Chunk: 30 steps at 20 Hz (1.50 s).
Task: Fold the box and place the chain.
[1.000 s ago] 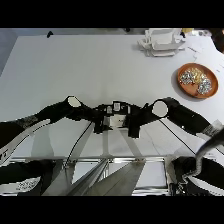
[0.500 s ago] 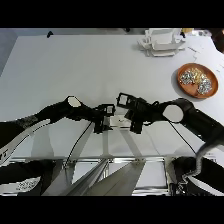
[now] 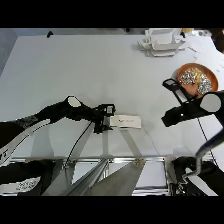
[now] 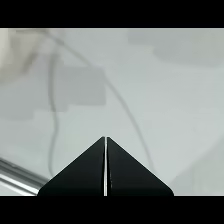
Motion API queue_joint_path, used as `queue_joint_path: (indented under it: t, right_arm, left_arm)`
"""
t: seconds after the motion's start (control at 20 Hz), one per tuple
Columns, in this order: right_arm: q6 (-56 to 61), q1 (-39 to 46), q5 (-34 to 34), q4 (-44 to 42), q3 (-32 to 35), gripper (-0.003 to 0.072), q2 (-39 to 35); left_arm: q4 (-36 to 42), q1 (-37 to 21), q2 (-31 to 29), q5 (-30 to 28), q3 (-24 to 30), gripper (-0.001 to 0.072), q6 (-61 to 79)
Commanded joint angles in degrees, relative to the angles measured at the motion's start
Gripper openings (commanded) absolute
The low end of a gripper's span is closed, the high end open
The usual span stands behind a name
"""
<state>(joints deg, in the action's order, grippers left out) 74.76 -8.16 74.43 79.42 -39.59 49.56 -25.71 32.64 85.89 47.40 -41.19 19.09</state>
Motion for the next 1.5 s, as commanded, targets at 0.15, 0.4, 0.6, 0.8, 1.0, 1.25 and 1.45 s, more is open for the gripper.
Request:
queue_joint_path:
  t: [0.15,0.4,0.6,0.8,1.0,1.25,1.45]
  right_arm:
    - [7.50,7.87,3.69,3.39,6.58,0.0016,-0.37]
    - [7.37,7.87,4.02,2.84,7.69,0.0017,-0.39]
    - [7.34,7.87,4.07,2.86,7.69,0.0017,-0.39]
    - [7.34,7.87,4.04,2.86,7.69,0.0017,-0.39]
    - [7.34,7.87,4.04,2.86,7.69,0.0017,-0.39]
    - [7.34,7.87,4.04,2.84,7.69,0.0017,-0.39]
    - [7.34,7.87,4.07,2.86,7.69,0.0017,-0.39]
  left_arm:
    - [-0.02,-0.04,0.00,0.17,-0.02,0.0250,0.00]
    - [-0.02,-0.04,0.00,0.20,-0.02,0.0250,0.00]
    - [-0.02,-0.04,0.00,0.20,-0.02,0.0250,0.00]
    - [-0.02,-0.04,0.00,0.20,-0.02,0.0250,0.00]
    - [-0.02,-0.04,0.00,0.28,-0.02,0.0250,0.00]
    - [0.00,-0.04,0.00,0.11,-0.02,0.0249,0.02]
    - [-0.02,-0.07,-0.50,0.02,-0.02,0.0242,-0.07]
